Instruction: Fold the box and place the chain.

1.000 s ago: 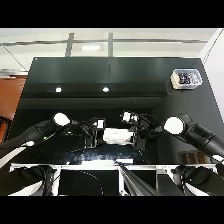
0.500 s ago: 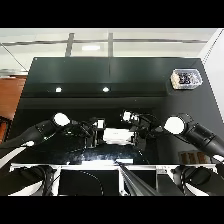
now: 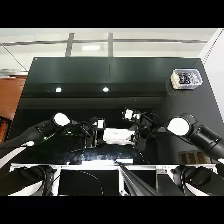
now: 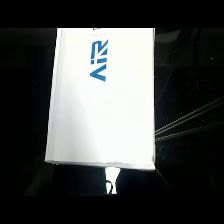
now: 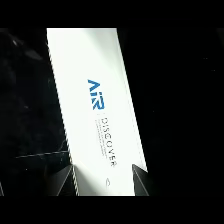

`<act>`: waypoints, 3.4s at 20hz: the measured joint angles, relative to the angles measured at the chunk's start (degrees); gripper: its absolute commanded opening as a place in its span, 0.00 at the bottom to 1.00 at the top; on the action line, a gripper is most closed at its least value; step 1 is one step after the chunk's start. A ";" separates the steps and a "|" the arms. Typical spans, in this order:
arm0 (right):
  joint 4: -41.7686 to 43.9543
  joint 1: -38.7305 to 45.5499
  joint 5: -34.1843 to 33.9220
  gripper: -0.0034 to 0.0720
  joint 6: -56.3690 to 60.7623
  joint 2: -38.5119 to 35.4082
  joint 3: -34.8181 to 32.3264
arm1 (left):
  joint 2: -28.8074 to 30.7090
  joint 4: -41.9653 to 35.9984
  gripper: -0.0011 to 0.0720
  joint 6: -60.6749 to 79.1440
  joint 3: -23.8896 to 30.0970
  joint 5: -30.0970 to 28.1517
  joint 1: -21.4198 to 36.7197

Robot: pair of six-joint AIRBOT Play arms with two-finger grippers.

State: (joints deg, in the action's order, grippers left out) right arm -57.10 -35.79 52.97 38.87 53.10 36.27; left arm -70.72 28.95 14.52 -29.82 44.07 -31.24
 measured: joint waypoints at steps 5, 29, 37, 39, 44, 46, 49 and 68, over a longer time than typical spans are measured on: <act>-0.04 1.42 3.13 0.10 14.47 -3.19 0.24 | 0.00 -0.02 0.49 0.00 0.00 -0.02 0.00; 25.97 6.47 -2.21 0.09 35.43 7.98 -7.65 | 0.00 0.24 0.49 0.00 0.00 -0.17 -0.42; 25.42 6.51 -2.78 0.09 34.47 8.92 -7.48 | 0.00 1.11 0.49 -0.15 -0.04 -0.37 -1.01; 24.94 6.58 -1.86 0.09 33.42 8.66 -6.58 | 0.00 1.16 0.49 -0.13 -0.04 -0.37 -1.05; 21.27 11.06 3.54 0.10 32.06 4.96 -0.96 | 0.02 1.27 1.00 0.02 -0.02 -0.11 -1.07; 19.65 14.45 4.59 0.10 32.04 2.73 0.72 | 0.55 3.41 1.00 -1.55 0.11 0.31 -1.01; 18.36 20.02 6.49 0.10 32.04 -0.39 1.92 | 3.28 6.25 1.00 -5.77 0.02 0.85 -0.74; 16.35 29.29 6.80 0.10 32.04 -3.21 2.62 | 2.25 8.07 0.97 -23.65 -10.49 -2.80 -10.91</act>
State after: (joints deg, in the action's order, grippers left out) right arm -40.75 -6.50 59.77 70.91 49.89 38.89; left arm -68.47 37.01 -9.13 -40.32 41.28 -42.15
